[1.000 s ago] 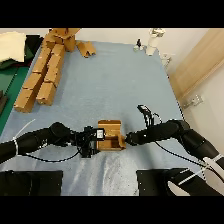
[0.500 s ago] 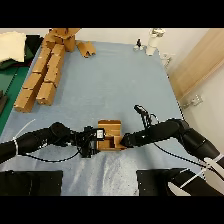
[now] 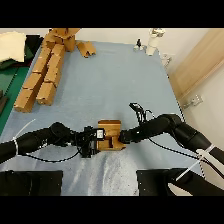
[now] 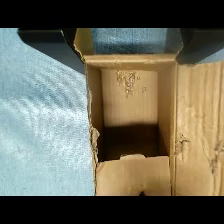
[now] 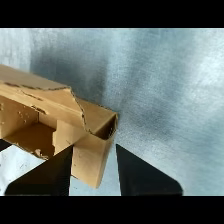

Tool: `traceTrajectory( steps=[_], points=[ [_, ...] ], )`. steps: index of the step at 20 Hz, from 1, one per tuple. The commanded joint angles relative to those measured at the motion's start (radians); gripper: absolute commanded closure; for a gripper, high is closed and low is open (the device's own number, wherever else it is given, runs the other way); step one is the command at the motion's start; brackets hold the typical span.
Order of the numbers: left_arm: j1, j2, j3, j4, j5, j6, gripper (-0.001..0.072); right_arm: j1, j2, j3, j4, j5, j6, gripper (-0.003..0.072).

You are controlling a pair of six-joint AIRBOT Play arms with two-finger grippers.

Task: Fold the box.

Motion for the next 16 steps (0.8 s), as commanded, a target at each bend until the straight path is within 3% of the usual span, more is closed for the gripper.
traceTrajectory(
  steps=[1,8,16],
  points=[
    [0.001,0.000,0.000,0.000,0.000,0.000,0.0119,0.057,-0.034,0.035,-0.075,-0.011,0.125,0.0287],
    [0.001,0.000,0.000,0.000,0.000,0.000,0.0119,0.256,-0.145,0.147,-0.266,-0.058,0.457,0.0287],
    [0.001,0.000,0.000,0.000,0.000,0.000,0.0119,0.330,-0.347,0.340,-0.421,-0.299,0.668,0.0287]
  ],
)
